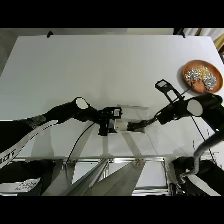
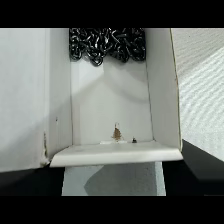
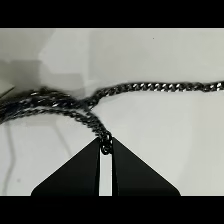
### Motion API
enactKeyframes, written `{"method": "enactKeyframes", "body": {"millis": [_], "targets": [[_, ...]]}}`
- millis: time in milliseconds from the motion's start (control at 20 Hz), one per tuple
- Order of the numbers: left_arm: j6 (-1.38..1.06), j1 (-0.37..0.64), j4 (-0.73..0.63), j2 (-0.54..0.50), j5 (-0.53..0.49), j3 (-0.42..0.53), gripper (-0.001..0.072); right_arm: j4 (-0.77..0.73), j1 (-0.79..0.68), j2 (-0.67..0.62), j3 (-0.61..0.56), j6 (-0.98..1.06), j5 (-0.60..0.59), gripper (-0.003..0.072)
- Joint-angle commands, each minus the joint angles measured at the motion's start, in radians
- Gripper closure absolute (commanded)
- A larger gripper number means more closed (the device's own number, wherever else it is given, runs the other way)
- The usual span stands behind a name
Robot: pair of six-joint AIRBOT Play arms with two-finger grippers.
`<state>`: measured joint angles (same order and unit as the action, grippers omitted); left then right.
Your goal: Fold the box and place the chain.
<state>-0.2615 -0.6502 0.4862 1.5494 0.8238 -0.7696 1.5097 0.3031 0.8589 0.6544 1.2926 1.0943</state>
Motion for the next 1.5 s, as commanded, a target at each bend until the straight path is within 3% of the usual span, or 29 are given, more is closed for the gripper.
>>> {"method": "enactKeyframes", "body": {"millis": [0,300,550,800,1050,1250,1450], "targets": [[0.000,0.000,0.000,-0.001,0.000,-0.001,0.0313,-0.125,0.000,-0.181,0.002,-0.011,0.095,0.0671],[0.000,0.000,0.000,-0.001,0.000,-0.001,0.0313,-0.418,0.000,-0.488,0.006,-0.050,0.017,0.0671],[0.000,0.000,0.000,-0.001,0.000,-0.001,0.0313,-0.637,0.000,-0.525,0.006,-0.132,-0.050,0.0671],[0.000,0.000,0.000,-0.001,0.000,-0.001,0.0313,-0.646,0.036,-0.412,0.006,-0.180,-0.121,0.0670],[0.000,0.000,0.000,-0.001,0.000,-0.001,0.0313,-0.532,0.176,-0.148,0.006,-0.217,-0.178,0.0670],[0.000,0.000,0.000,-0.001,0.000,-0.001,0.0313,-0.520,0.196,0.011,0.006,-0.217,-0.166,0.0670],[0.000,0.000,0.000,-0.001,0.000,-0.001,0.0313,-0.511,0.196,0.085,0.006,-0.217,-0.167,0.0668]]}}
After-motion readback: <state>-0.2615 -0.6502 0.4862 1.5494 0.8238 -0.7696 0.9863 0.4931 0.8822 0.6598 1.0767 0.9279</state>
